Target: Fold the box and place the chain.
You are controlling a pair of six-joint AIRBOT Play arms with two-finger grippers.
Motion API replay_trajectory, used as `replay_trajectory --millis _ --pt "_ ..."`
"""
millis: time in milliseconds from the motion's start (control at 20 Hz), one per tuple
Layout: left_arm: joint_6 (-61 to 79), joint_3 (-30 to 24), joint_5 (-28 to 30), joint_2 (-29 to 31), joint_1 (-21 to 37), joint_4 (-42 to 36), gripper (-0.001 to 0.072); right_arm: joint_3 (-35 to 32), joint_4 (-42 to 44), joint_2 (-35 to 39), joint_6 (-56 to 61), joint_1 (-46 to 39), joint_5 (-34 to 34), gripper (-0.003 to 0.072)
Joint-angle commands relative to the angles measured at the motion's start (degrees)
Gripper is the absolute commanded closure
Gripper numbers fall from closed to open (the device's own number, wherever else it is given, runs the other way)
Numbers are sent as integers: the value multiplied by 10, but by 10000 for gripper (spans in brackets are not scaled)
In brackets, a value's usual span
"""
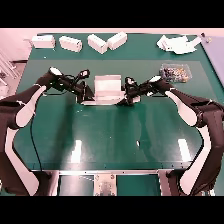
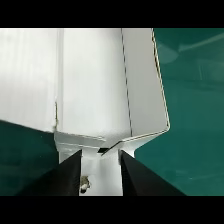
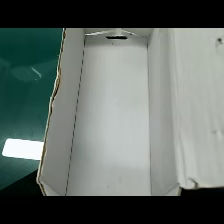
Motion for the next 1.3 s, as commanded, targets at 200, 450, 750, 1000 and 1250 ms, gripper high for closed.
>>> replay_trajectory --millis 200,450,750,1000,1250 --pt "4 0 1 0 -21 -17 427 0 0 0 0 0 0 123" --pt "4 -10 11 0 -26 -48 407 0 0 0 0 0 0 123" --pt "18 -24 26 -7 -28 -85 116 0 0 0 0 0 0 123" --pt "8 -24 38 -9 -36 -81 15 0 0 0 0 0 0 123" --pt "18 -24 42 -9 -35 -73 19 0 0 0 0 0 0 123"
